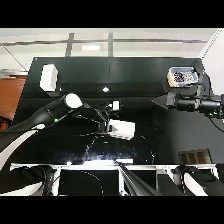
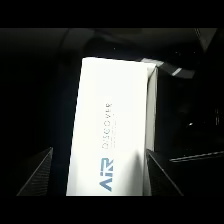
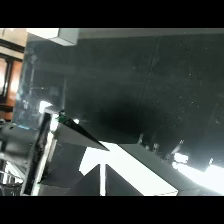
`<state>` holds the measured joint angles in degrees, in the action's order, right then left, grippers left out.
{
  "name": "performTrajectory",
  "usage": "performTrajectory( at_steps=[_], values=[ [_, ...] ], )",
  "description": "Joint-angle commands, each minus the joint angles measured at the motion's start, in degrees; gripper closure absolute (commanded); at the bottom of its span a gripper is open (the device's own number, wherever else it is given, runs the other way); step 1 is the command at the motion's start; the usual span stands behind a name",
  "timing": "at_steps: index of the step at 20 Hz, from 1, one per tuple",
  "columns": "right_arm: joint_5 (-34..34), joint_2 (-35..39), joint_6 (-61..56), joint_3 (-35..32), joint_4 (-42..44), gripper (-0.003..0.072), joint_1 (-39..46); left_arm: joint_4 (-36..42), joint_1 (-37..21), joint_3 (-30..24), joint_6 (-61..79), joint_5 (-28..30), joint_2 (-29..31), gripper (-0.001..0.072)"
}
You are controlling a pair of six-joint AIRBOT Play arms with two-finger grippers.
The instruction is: Fold the box and place the chain.
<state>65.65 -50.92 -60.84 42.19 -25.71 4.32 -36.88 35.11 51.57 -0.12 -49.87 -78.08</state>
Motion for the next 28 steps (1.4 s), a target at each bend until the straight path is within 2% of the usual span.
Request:
performTrajectory(
  at_steps=[1, 6, 28],
  values=[
    [-0.28, 0.04, 0.0, 0.04, -0.02, 0.0644, 0.04, -0.22, 0.98, 1.57, -0.5, -3.17, -2.84, -0.0001],
    [-0.5, 0.04, 0.0, 0.04, -0.02, 0.0644, 0.04, -1.97, 0.98, 1.55, -0.57, -0.17, -3.1, -0.0001],
    [-0.5, 0.04, 0.0, 0.04, -0.04, 0.0644, 0.02, -3.17, 1.01, 2.6, -3.45, -3.3, -3.65, -0.0001]
  ],
)
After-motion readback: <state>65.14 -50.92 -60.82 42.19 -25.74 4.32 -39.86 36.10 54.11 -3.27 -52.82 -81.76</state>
